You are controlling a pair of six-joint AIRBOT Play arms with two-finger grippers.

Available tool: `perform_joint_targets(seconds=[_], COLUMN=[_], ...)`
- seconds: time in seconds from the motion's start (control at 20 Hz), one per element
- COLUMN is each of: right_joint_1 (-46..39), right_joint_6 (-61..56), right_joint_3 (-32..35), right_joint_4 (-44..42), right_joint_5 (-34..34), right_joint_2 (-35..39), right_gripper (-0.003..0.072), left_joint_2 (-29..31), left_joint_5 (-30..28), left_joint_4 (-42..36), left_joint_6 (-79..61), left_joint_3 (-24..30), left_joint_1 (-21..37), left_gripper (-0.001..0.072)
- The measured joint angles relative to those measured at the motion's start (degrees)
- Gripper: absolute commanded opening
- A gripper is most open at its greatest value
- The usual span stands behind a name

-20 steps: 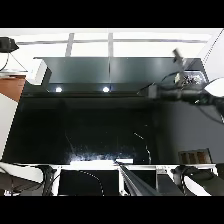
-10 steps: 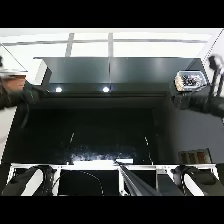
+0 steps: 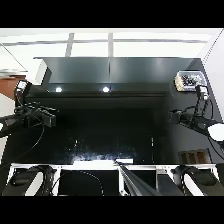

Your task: Fold the box and place the chain.

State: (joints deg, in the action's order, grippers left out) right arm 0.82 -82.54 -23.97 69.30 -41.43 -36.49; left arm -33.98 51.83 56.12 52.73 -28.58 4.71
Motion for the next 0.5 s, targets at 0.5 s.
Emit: perform_joint_targets(seconds=[0.5], right_joint_1=[0.0], right_joint_6=[-0.2], right_joint_3=[0.9], right_joint_4=[-0.2], right_joint_5=[1.1], right_joint_2=[0.1], right_gripper=[0.0037], left_joint_2=[0.3], left_joint_5=[-0.7], left_joint_4=[0.2], left_joint_6=[0.4], left_joint_3=[0.3], left_joint_1=[-0.9], left_gripper=[0.0029])
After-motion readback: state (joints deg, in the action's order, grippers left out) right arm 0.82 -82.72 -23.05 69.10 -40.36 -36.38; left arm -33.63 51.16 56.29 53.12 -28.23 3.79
